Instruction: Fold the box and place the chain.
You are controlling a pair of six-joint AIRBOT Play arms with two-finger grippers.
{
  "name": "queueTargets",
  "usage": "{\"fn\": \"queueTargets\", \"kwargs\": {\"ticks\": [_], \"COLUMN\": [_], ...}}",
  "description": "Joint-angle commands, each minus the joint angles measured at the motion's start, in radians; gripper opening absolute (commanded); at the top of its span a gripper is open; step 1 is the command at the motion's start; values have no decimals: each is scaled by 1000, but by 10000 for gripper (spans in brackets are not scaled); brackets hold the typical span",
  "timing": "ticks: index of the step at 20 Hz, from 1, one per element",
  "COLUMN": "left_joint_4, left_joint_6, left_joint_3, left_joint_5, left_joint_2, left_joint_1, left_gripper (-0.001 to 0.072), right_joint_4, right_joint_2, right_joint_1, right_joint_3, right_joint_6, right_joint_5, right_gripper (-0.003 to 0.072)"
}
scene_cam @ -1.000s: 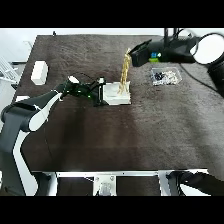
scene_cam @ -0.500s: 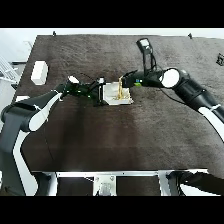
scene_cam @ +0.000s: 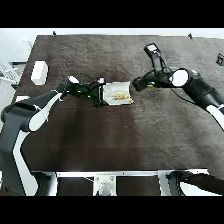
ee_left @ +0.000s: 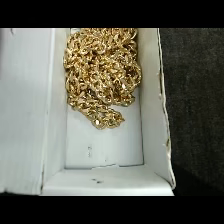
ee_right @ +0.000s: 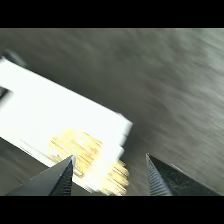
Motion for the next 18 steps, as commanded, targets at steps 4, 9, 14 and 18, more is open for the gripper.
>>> {"fn": "queueTargets", "kwargs": {"ticks": [4, 9, 14, 18], "left_joint_4": [0, 0, 0, 0], "left_joint_6": [0, 0, 0, 0], "left_joint_3": [0, 0, 0, 0], "left_joint_5": [0, 0, 0, 0], "left_joint_2": [0, 0, 0, 0], "left_joint_1": [1, 1, 1, 1], "left_gripper": [527, 527, 527, 527], "right_joint_4": [183, 550, 610, 614], "right_joint_2": [-72, -251, -349, -396], "right_joint_1": [-223, -259, -223, -197], "right_joint_3": [-64, -61, -58, -22], "right_joint_6": [-673, -1192, -1372, -1399], "right_joint_5": [84, 172, 224, 228], "right_gripper": [516, 516, 515, 515]}}
